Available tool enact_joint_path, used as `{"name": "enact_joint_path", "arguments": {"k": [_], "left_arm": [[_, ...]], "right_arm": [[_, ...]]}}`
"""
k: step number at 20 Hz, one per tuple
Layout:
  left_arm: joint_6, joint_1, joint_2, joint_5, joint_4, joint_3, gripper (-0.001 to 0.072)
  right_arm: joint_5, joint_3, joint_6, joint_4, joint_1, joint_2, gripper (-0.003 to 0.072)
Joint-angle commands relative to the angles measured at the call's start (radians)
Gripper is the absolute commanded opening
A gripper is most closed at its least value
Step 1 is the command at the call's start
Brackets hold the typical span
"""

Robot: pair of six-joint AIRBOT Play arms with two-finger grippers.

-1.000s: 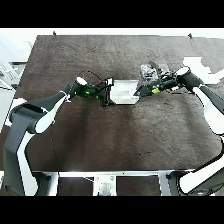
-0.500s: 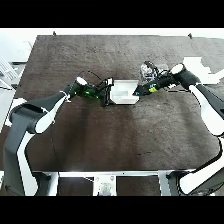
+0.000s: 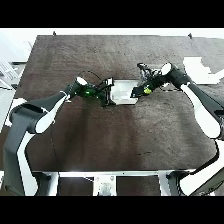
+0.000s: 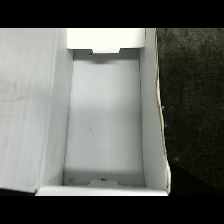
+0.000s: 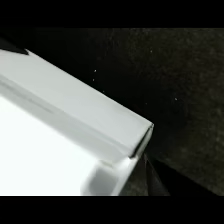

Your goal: Fold the box and place the chain.

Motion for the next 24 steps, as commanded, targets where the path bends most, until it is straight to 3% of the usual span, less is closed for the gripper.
{"name": "enact_joint_path", "arguments": {"k": [1, 9, 19, 20, 24], "left_arm": [[0.000, 0.001, 0.000, 0.000, 0.000, 0.000, 0.0413], [0.000, 0.001, 0.000, 0.000, 0.000, 0.000, 0.0413], [-0.001, 0.001, 0.000, -0.002, -0.001, 0.000, 0.0413], [-0.001, 0.001, 0.000, -0.002, -0.002, 0.000, 0.0413], [-0.001, 0.001, 0.000, -0.002, -0.002, 0.000, 0.0413]], "right_arm": [[-0.037, 0.014, 0.108, -0.098, 0.039, 0.000, 0.0507], [-0.037, 0.058, 0.437, -0.410, 0.148, 0.000, 0.0507], [-0.018, 0.058, 0.667, -0.538, 0.190, 0.000, 0.0473], [-0.010, 0.058, 0.681, -0.546, 0.194, 0.000, 0.0429], [0.004, 0.058, 0.766, -0.554, 0.195, 0.000, 0.0395]]}}
